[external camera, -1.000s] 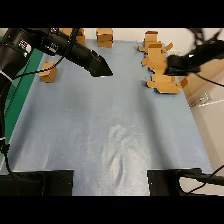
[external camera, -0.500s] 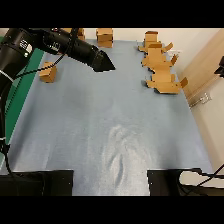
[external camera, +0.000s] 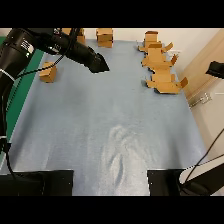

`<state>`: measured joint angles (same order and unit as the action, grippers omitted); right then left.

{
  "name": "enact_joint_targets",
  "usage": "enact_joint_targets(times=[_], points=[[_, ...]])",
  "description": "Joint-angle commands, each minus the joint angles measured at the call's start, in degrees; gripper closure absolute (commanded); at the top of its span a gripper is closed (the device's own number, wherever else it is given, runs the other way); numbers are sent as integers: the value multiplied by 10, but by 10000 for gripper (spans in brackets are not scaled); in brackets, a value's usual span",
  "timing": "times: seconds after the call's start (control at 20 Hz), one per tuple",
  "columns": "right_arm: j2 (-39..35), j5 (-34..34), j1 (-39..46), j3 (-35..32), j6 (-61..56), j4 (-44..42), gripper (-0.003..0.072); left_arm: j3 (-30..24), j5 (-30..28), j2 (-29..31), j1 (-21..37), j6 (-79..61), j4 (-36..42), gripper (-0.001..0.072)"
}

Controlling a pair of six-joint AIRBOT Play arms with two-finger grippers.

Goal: Fold the box.

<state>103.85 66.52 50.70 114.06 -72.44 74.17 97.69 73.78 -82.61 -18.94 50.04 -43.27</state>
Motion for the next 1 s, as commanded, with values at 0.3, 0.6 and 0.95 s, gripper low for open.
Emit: enact_joint_targets(times=[0.3, 0.6, 0.95], points=[[162, -143, -52, 50, 65, -20, 298, 0, -46, -2, 1, 10, -69, 254], [173, -85, -52, 41, 66, -15, 300, 0, -55, -3, 1, 10, -74, 254], [131, -136, -50, 42, 69, 20, 429, 0, -59, -3, 1, 10, -74, 254]])
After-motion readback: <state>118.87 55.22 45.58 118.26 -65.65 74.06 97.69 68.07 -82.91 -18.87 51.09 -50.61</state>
